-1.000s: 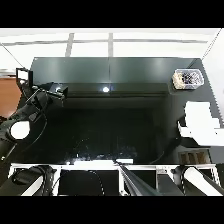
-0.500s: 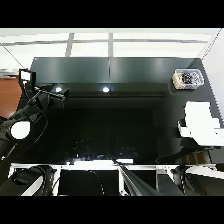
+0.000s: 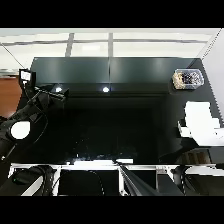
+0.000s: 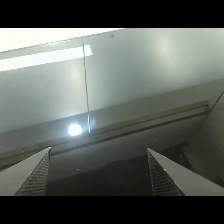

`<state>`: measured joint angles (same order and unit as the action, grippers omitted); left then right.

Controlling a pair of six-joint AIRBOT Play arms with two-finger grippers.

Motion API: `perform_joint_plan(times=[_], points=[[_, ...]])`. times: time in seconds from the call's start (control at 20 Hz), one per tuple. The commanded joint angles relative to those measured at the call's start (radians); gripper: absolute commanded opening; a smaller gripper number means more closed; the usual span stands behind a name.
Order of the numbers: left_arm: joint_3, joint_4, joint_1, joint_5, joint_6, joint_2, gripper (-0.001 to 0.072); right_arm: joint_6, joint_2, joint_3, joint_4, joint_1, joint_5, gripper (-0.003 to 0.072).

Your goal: Fold the box and place the chain.

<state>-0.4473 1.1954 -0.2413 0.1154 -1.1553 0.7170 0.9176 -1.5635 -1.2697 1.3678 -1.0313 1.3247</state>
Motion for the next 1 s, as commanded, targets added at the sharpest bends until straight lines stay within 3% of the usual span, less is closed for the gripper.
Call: perform_joint_plan(times=[0.0,0.05,0.2,0.3,0.5,0.75,0.95], points=[[0.0,-0.001,0.001,0.0,0.0,0.001,0.0704,-0.024,-0.008,-0.003,-0.006,0.006,0.059,0.0097],[0.0,-0.001,0.001,0.0,0.0,0.001,0.0704,-0.025,-0.008,-0.003,-0.01,0.01,0.08,0.0058],[0.0,-0.001,0.0,-0.005,0.0,0.0,0.0704,-0.024,-0.002,-0.003,-0.07,0.035,0.13,0.0055],[0.0,-0.002,0.0,-0.007,0.0,0.0,0.0705,-0.027,0.01,0.002,-0.211,0.063,0.152,0.0016],[0.0,-0.003,-0.001,0.0,0.0,0.0,0.0705,-0.087,0.09,0.08,-0.49,0.148,0.181,0.0016],[0.0,-0.01,-0.002,0.007,-0.002,0.0,0.0704,-0.145,0.329,0.364,-0.727,0.294,0.093,0.0015],[0.0,-0.037,-0.005,0.123,-0.004,0.002,0.0705,-0.158,0.529,0.657,-0.859,0.456,-0.077,0.0016]])
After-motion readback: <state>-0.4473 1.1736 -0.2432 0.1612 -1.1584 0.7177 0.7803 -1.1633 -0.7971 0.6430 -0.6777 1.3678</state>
